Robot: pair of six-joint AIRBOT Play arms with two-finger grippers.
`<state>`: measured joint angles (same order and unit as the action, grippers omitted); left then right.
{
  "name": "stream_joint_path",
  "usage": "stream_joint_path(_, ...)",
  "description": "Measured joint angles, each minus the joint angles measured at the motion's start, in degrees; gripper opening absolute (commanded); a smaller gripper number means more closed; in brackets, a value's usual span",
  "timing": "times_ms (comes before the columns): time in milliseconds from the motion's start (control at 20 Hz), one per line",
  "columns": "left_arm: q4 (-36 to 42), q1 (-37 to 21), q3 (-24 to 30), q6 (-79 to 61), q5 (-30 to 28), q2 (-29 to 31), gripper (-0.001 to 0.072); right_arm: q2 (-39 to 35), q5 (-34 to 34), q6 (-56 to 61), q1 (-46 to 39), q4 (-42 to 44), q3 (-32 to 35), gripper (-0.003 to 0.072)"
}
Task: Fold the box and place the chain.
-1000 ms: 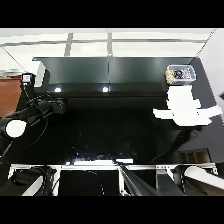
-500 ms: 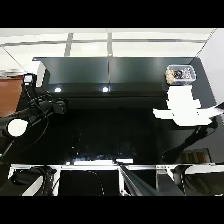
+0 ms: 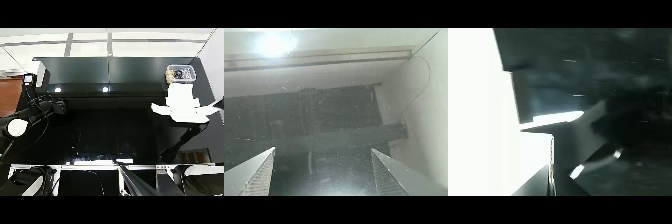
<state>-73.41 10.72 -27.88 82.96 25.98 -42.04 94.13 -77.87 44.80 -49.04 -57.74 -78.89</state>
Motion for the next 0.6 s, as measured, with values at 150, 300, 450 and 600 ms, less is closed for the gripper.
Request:
stream_joint_path(150, 0.00, 0.00, 0.00, 0.00, 0.00, 0.00, 0.0711, -6.54, -0.57, -0.20, 1.49, 6.99, 5.05, 0.0011)
stream_joint_path(300, 1.18, 0.00, 0.00, 0.02, 0.00, -0.02, 0.0710, -14.62, -0.13, -1.09, 4.79, 12.66, 13.49, 0.0011)
stream_joint_path(450, 5.57, 0.07, 0.02, 0.00, 0.07, -0.37, 0.0709, -23.06, 1.05, -2.82, 9.22, 18.23, 23.93, 0.0011)
stream_joint_path(600, 11.10, 1.36, 0.02, -0.26, 0.13, -2.27, 0.0709, -31.08, 4.92, -5.49, 14.43, 27.10, 37.22, 0.0011)
